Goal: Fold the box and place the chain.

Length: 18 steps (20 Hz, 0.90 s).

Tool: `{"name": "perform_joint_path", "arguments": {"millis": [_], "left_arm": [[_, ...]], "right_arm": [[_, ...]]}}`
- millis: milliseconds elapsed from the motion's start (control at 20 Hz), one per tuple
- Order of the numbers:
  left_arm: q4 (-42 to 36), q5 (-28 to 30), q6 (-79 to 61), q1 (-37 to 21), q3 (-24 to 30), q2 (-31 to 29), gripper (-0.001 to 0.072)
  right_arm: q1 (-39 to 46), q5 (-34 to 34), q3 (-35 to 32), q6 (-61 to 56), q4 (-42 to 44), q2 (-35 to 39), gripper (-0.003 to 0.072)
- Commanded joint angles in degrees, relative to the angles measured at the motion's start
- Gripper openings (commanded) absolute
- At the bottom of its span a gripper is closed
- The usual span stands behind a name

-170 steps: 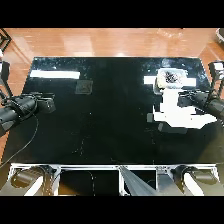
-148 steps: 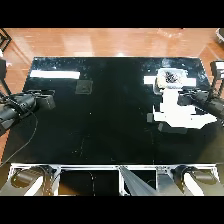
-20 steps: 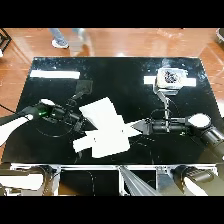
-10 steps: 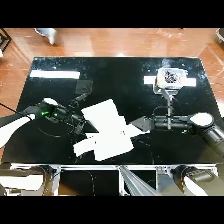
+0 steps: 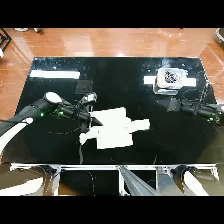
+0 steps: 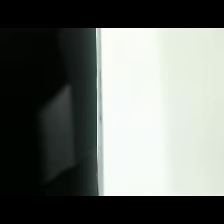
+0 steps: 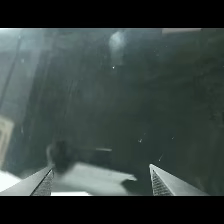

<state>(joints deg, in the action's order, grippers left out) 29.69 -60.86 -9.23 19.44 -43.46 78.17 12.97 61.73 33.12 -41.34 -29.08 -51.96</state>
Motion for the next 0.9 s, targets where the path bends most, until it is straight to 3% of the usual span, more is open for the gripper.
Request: {"name": "perform_joint_path", "arguments": {"millis": [0,200,350,650,850], "left_arm": [[1.3,12.0,-8.7,5.8,0.6,-3.3,0.0016],[2.9,23.7,-8.0,6.2,5.1,-3.1,0.0018],[2.9,19.8,-7.6,5.8,6.0,-3.1,0.0019],[2.9,18.2,-5.7,6.6,6.0,-3.1,0.002],[2.9,18.3,-5.7,6.5,6.0,-3.1,0.002]], "right_arm": [[0.3,10.0,0.5,11.8,-8.0,0.0,0.0685],[-9.7,9.7,0.5,11.8,-17.4,0.0,0.0685],[-19.3,5.0,0.2,12.1,-22.1,0.0,0.0685],[-37.3,-13.8,-4.0,21.8,-26.1,-0.2,0.0686],[-43.5,-15.3,-7.0,22.1,-30.2,-0.6,0.0686]]}}
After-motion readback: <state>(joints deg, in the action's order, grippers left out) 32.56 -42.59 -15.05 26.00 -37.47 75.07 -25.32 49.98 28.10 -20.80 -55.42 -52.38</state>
